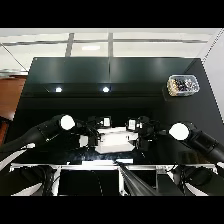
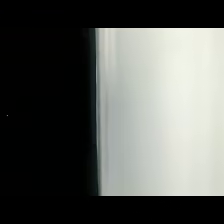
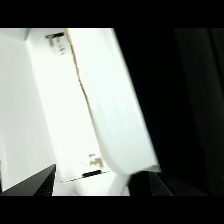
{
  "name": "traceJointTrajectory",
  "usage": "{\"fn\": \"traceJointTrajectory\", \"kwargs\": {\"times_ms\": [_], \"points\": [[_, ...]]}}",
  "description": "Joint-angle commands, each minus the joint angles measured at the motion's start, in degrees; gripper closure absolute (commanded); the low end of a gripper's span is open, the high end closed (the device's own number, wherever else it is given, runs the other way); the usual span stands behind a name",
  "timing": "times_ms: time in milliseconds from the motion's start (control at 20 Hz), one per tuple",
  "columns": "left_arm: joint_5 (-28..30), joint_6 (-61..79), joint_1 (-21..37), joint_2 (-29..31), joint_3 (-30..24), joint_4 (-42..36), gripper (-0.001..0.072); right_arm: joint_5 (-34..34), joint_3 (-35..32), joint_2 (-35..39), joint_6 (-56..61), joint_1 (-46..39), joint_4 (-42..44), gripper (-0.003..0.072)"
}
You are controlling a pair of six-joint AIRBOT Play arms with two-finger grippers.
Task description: Fold the box and place the chain.
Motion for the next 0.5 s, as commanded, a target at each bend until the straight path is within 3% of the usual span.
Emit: {"fn": "traceJointTrajectory", "kwargs": {"times_ms": [0,150,250,450], "points": [[0.15,-0.15,-0.02,-0.07,0.0,0.02,0.0681,2.54,0.07,-0.59,-1.75,0.02,0.63,-0.0019],[0.13,-0.15,-0.02,-0.07,0.0,0.0,0.0681,2.05,0.07,-1.7,-2.49,0.0,0.57,-0.0019],[0.15,-0.15,-0.02,-0.07,0.0,0.02,0.0681,-0.28,0.09,-1.68,-1.84,-1.16,-3.76,-0.0019],[0.15,-0.15,-0.02,-0.07,0.0,0.0,0.0681,3.15,0.09,-1.68,5.31,-4.17,-13.16,-0.0019]]}}
